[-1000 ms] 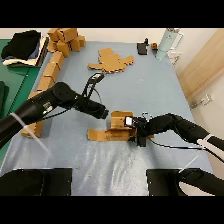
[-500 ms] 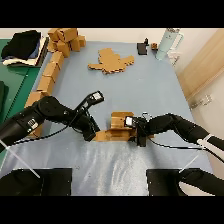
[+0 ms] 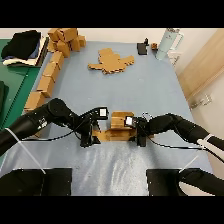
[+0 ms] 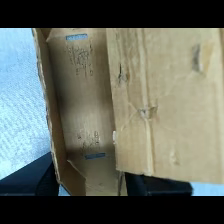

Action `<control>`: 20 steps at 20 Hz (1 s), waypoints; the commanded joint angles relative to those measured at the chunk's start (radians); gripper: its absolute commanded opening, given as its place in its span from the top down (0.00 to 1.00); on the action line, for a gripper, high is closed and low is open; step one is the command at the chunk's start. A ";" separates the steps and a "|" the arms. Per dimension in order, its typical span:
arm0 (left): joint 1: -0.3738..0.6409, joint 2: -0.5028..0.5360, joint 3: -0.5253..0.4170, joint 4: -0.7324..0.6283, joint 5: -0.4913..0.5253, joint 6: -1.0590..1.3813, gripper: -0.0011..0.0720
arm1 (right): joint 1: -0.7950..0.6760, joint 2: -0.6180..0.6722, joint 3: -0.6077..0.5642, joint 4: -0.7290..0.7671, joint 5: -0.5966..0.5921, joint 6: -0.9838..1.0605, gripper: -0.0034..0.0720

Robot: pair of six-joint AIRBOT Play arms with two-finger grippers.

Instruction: Fold the box.

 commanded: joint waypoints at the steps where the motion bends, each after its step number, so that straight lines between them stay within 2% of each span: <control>1: 0.000 -0.067 -0.016 -0.007 0.066 0.110 0.25 | 0.000 0.000 0.000 0.000 0.000 0.000 0.32; 2: -0.002 -0.089 -0.016 -0.027 0.090 0.111 0.06 | 0.000 0.000 0.000 0.000 0.000 0.000 0.32; 7: -0.032 -0.137 -0.016 -0.117 0.206 0.111 0.04 | 0.000 0.000 0.000 0.000 0.000 0.000 0.32; 10: -0.038 -0.159 -0.014 -0.117 0.212 0.111 0.04 | 0.000 0.000 0.000 0.000 0.000 0.000 0.32; 12: -0.052 -0.172 -0.012 -0.144 0.216 0.125 0.18 | 0.000 0.000 0.000 0.000 0.000 0.000 0.32; 16: -0.074 -0.189 -0.011 -0.179 0.264 0.141 0.19 | 0.000 0.000 0.000 0.000 0.000 0.000 0.32; 17: -0.074 -0.193 -0.011 -0.175 0.264 0.141 0.45 | 0.000 0.000 0.000 0.000 0.000 0.000 0.32; 18: -0.074 -0.197 -0.011 -0.175 0.265 0.141 0.61 | 0.000 0.000 0.000 0.000 0.000 0.000 0.32; 20: -0.080 -0.200 -0.011 -0.177 0.267 0.141 0.61 | 0.000 0.000 0.000 0.000 0.000 0.000 0.32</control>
